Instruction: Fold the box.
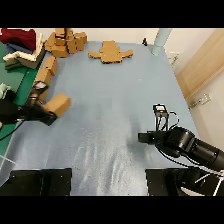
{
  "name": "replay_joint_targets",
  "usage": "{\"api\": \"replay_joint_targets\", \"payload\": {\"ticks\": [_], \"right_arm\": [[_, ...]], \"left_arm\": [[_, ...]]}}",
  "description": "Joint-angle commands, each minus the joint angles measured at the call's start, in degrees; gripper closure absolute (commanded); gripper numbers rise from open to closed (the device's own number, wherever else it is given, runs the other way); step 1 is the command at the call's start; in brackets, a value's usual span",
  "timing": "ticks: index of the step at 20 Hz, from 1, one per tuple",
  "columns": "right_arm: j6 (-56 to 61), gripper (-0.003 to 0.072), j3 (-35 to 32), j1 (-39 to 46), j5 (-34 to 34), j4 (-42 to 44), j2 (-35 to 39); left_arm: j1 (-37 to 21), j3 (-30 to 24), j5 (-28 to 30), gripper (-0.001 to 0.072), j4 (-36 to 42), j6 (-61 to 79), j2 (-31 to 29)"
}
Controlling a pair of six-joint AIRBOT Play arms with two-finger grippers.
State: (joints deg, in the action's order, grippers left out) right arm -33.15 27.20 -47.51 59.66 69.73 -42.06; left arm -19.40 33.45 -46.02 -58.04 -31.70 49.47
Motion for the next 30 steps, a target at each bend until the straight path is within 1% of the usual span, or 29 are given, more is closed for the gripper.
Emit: {"api": "replay_joint_targets", "payload": {"ticks": [1, 2, 3, 5, 7, 10, 13, 16, 18, 20, 24, 27, 28, 30], "right_arm": [[0.3, 0.0679, 0.0, 0.0, -2.5, -1.4, 0.0], [0.3, 0.0679, 0.0, 0.0, -2.5, -1.4, 0.0], [0.3, 0.0679, 0.0, 0.0, -2.6, -1.4, 0.0], [0.3, 0.0679, 0.0, 0.0, -2.8, -2.4, 0.0], [0.3, 0.0679, 0.0, 0.0, -3.3, -3.1, 0.0], [0.3, 0.0679, 0.0, 0.0, -3.7, -3.3, 0.0], [0.3, 0.0679, 0.0, 0.0, -3.8, -3.3, -0.1], [0.3, 0.0679, 0.0, 0.0, -3.8, -3.3, -0.1], [0.3, 0.0679, 0.0, 0.0, -3.8, -3.3, -0.1], [0.3, 0.0679, 0.0, 0.0, -3.8, -3.3, -0.2], [0.3, 0.0679, 0.0, 0.0, -3.8, -2.8, -0.1], [0.3, 0.0679, 0.0, 0.0, -3.8, -1.2, -0.1], [0.3, 0.0679, 0.0, 0.0, -3.8, -0.9, -0.1], [0.3, 0.0679, 0.0, 0.0, -3.8, -0.9, -0.1]], "left_arm": [[-15.8, -2.8, -4.3, 0.0245, -4.4, -4.2, -3.0], [-18.4, -3.5, -4.1, 0.0245, -4.3, -4.2, -3.2], [-19.7, -4.1, -3.7, 0.0245, -4.3, -3.6, -3.1], [-20.1, -5.6, -1.3, 0.0245, -4.3, -3.7, -2.6], [-20.1, -6.2, 2.6, 0.0245, -3.0, -4.2, -0.7], [-20.1, -6.1, 10.1, 0.0245, 0.5, -4.1, 1.9], [-19.9, -5.3, 15.3, 0.0245, 1.1, -3.7, 6.0], [-19.8, -1.9, 17.0, 0.0245, 2.3, -3.1, 12.7], [-19.7, 1.2, 15.8, 0.0245, 4.8, -0.3, 17.0], [-17.8, 4.2, 14.9, 0.0245, 7.8, 3.6, 20.4], [-13.1, 9.0, 17.0, 0.0245, 8.8, 4.8, 26.2], [-12.8, 10.8, 17.4, 0.0245, 9.8, 4.2, 29.2], [-12.8, 10.8, 18.3, 0.0245, 9.8, 4.3, 29.4], [-12.8, 10.8, 22.1, 0.0245, 9.6, 4.3, 29.5]]}}
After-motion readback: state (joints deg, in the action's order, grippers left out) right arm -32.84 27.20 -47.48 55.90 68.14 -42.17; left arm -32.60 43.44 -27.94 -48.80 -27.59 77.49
